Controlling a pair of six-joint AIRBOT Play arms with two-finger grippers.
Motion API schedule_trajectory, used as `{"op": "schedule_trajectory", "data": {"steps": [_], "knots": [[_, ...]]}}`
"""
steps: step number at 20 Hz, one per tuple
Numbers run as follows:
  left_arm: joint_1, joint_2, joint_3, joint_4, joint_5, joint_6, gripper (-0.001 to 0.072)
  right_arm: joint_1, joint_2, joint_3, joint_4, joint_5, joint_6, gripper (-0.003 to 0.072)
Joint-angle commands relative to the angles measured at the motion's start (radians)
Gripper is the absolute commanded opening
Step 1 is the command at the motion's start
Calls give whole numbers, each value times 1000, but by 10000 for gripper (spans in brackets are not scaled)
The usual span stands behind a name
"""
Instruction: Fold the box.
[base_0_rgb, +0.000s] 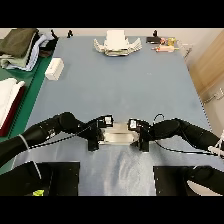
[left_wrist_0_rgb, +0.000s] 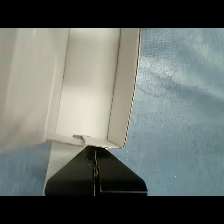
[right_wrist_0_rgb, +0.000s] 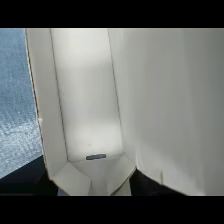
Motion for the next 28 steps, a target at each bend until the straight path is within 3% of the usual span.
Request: {"op": "schedule_trajectory", "data": {"steps": [1,6,9,11,13,18,23,28], "knots": [[16,131,11,153,-89,-396,13,0,0,0,-2,0,-2,466],[132,415,19,333,-216,-1012,13,0,0,0,-2,0,-2,466],[262,499,16,468,-312,-1334,14,0,0,0,-2,0,-2,466],[341,487,0,446,-375,-1354,14,0,0,0,-2,0,-2,466],[358,456,-36,343,-372,-1304,14,0,0,0,-2,0,-2,466],[263,311,-132,207,-223,-1267,13,0,0,0,-2,0,-2,467],[117,203,-128,100,-58,-1263,14,0,0,0,-2,0,-2,466],[111,205,-73,97,-56,-1260,17,0,0,0,-2,0,-2,466]]}}
